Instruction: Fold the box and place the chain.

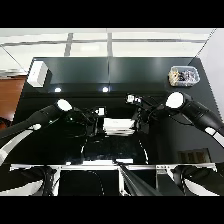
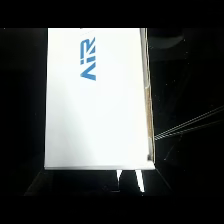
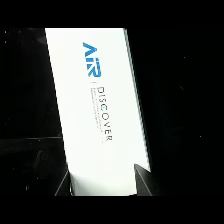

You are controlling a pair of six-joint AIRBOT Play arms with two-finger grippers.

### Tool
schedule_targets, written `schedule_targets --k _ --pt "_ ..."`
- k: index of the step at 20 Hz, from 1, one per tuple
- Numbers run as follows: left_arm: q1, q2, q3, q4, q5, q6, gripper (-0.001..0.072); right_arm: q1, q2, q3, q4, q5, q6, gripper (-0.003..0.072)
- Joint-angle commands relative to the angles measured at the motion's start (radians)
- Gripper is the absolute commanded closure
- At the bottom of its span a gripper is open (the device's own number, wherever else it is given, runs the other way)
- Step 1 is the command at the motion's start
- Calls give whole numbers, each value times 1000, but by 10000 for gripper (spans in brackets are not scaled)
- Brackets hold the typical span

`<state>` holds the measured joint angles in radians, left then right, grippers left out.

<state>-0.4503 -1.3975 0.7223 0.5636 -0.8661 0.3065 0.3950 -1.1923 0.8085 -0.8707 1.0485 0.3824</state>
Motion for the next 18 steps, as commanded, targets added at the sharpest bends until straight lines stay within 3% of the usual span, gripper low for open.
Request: schedule_targets --k 1,12,13,14,18 --pt "0 0 0 0 1 0 312 0 -1 -1 -3 0 2 263" --pt "0 0 0 0 1 0 311 0 -1 -13 -47 29 3 260" --pt "0 0 0 0 1 0 311 0 0 -13 -47 33 14 215" --pt "0 0 0 0 1 0 311 0 0 -13 -46 32 31 102" --pt "0 0 0 0 1 0 311 0 21 -10 -47 34 62 102"
